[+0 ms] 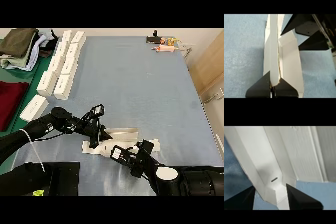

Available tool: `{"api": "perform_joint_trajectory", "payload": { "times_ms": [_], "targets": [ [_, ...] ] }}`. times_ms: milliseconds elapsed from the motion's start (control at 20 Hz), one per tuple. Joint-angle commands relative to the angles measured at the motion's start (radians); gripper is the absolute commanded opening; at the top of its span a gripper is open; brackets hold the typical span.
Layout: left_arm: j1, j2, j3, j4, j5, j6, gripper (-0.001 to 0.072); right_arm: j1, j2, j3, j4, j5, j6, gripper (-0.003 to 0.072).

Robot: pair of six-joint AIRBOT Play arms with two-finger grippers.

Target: Fold the box.

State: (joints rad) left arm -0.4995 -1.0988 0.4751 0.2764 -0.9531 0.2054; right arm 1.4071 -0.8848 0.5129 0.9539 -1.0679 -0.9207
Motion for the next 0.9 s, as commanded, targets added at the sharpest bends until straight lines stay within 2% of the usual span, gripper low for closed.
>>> {"api": "perform_joint_trajectory", "payload": {
  "times_ms": [0, 50, 100, 150, 550, 700, 850],
  "targets": [
    [0.0, 0.0, 0.001, 0.0, 0.0, 0.0, 0.0013, 0.001, 0.001, 0.008, -0.003, -0.049, 0.103, 0.0591],
    [0.0, 0.0, 0.001, 0.0, 0.0, 0.0, 0.0013, 0.002, 0.001, 0.011, 0.001, -0.072, 0.144, 0.0591],
    [0.0, 0.0, 0.001, 0.0, 0.0, 0.0, 0.0013, 0.002, 0.001, 0.017, 0.006, -0.103, 0.18, 0.0624],
    [0.0, 0.0, 0.001, 0.0, 0.0, 0.0, 0.0013, 0.001, 0.001, 0.022, 0.008, -0.134, 0.19, 0.0712],
    [0.0, 0.0, 0.001, 0.0, 0.0, 0.0, 0.0013, 0.001, 0.002, 0.024, -0.017, -0.168, 0.186, 0.0711],
    [0.0, 0.0, 0.001, 0.0, 0.0, 0.0, 0.0013, -0.009, 0.026, 0.019, -0.022, -0.126, 0.13, 0.0711],
    [0.0, 0.0, 0.001, 0.0, 0.0, 0.0, 0.0013, -0.038, 0.114, -0.014, -0.022, -0.072, 0.069, 0.0711]
  ]
}}
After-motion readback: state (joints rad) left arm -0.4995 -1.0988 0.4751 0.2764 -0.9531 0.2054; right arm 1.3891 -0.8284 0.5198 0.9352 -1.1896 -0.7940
